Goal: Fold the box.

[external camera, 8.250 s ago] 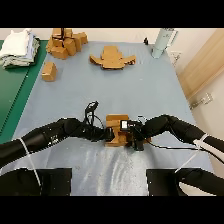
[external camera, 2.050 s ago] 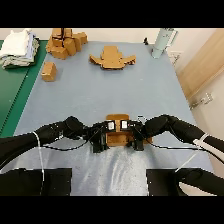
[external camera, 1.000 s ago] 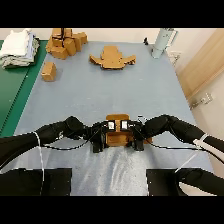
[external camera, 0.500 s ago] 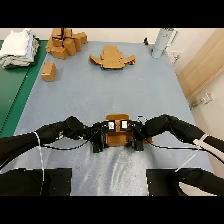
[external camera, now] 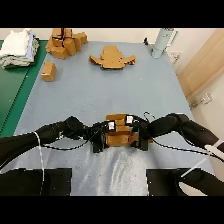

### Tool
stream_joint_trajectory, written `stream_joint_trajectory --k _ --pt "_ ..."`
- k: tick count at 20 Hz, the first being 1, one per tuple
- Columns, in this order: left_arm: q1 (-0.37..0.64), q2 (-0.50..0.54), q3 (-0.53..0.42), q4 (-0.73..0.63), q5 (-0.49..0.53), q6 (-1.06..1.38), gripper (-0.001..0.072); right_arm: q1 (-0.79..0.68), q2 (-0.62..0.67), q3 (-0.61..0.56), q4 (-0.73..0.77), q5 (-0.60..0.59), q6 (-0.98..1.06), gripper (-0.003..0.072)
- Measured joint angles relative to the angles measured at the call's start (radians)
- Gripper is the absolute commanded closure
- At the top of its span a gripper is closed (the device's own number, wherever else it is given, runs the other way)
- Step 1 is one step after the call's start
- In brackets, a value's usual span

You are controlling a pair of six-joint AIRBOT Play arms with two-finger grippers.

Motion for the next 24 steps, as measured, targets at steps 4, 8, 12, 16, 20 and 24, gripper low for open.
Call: stream_joint_trajectory --k 4,8,12,16,20,24 --pt "0.0 0.0 0.0 0.0 0.0 0.0 0.0186 -0.01 0.103 0.0 -0.039 -0.096 0.148 -0.0023" --pt "0.0 0.0 0.0 0.0 0.0 0.0 0.0186 -0.013 0.179 0.0 0.016 -0.212 0.309 -0.0023" --pt "0.0 0.0 0.0 0.0 0.0 0.0 0.0186 -0.013 0.21 0.0 0.148 -0.275 0.479 -0.0022" --pt "0.0 0.0 0.001 0.0 0.001 0.0 0.0185 -0.013 0.218 0.0 0.209 -0.261 0.752 -0.0022" --pt "0.001 0.017 0.006 0.061 0.002 -0.031 0.0186 -0.013 0.22 0.0 0.229 -0.233 0.921 -0.0022" --pt "0.002 0.042 0.009 0.12 0.003 -0.082 0.0186 -0.013 0.219 0.0 0.236 -0.207 0.991 -0.0022"
